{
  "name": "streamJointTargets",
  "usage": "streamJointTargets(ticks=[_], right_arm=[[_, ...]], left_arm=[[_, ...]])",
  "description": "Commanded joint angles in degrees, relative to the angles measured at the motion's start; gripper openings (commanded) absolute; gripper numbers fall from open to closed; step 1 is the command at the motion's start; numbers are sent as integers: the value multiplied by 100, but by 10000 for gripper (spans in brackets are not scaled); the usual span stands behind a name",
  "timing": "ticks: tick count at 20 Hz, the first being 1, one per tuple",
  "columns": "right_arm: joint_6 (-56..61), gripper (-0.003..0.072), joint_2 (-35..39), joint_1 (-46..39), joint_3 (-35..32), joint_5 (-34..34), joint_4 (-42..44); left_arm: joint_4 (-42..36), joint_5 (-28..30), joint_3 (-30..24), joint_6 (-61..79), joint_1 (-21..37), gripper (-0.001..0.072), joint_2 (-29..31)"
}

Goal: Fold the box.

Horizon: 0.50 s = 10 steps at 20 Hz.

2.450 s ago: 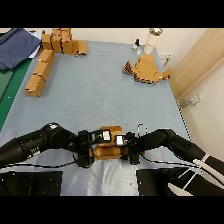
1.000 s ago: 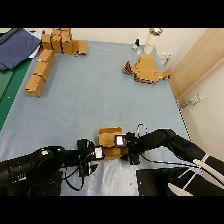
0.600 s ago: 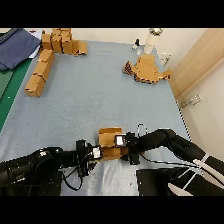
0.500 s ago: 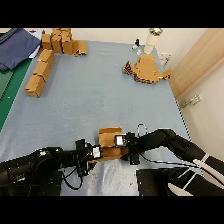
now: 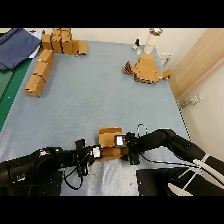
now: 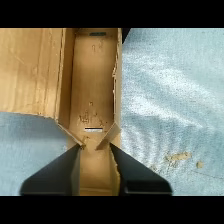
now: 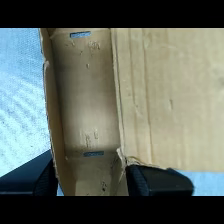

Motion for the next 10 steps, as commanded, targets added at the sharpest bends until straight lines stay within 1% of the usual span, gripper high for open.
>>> streamJointTargets(ticks=[1, 4, 6, 10], right_arm=[[4, 522, 2, -2, -2, 2, 2], [4, 522, 2, -2, -2, 2, 2], [4, 523, 2, -2, -2, 2, 2], [4, 522, 2, -2, -2, 2, 2]], left_arm=[[0, 7, -2, 2, -4, 167, -2], [4, 90, -2, 2, -4, 166, -44], [22, 271, -2, 7, -31, 166, -138], [22, 494, -2, 26, -227, 164, -264]])
